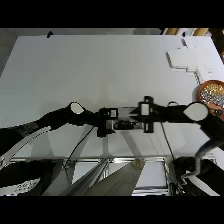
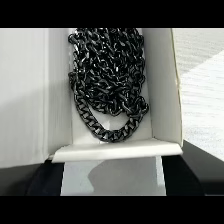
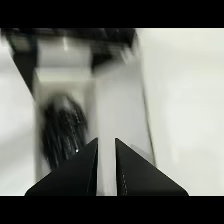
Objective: Fold the box and place the chain.
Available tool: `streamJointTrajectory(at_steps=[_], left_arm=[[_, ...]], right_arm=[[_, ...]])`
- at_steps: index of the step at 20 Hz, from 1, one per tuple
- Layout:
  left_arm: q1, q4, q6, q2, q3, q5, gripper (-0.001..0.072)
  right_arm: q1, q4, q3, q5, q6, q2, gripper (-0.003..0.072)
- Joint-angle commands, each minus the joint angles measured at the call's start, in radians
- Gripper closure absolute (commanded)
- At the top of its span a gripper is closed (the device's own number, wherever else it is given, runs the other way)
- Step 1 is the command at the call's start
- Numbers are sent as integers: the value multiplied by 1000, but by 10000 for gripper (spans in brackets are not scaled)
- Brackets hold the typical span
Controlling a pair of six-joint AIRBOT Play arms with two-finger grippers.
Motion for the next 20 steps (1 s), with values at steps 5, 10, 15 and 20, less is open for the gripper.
streamJointTrajectory(at_steps=[5,10,15,20], left_arm=[[0,0,0,1,0,0,376],[0,0,0,1,0,0,376],[0,0,0,1,0,0,376],[0,0,0,1,0,0,376]], right_arm=[[-291,-263,0,96,43,-54,672],[-291,-276,0,98,36,-209,672],[-291,-357,0,30,8,-270,423],[-291,-357,0,17,-123,-276,449]])
